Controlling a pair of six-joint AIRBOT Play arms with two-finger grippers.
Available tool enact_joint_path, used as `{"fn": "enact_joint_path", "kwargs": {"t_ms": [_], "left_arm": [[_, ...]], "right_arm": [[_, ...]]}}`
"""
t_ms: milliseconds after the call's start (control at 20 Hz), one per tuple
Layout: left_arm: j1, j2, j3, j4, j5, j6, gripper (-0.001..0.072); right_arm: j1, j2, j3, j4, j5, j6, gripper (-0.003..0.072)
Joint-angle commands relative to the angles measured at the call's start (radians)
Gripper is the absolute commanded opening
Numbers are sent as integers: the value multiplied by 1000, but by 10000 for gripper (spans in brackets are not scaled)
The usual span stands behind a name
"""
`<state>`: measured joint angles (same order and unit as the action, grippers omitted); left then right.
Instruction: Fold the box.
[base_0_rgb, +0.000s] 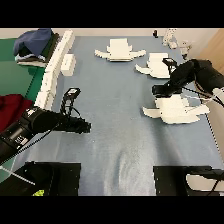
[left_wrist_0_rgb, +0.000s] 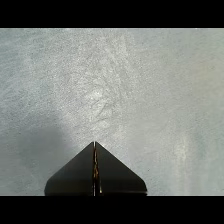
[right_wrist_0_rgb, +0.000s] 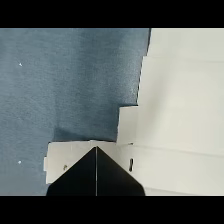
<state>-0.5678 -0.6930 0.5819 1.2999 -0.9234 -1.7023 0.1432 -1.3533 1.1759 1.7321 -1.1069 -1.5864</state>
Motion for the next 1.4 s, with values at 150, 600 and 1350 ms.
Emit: {"fn": "enact_joint_path", "kwargs": {"t_ms": [150,600,1350], "left_arm": [[0,0,0,0,18,0,13],[0,0,0,-44,68,-1,13],[0,0,0,-153,68,-1,13]], "right_arm": [[0,0,1,107,61,1,3],[-188,-44,270,-315,-160,91,306],[-972,-396,306,293,-335,-455,467]]}}
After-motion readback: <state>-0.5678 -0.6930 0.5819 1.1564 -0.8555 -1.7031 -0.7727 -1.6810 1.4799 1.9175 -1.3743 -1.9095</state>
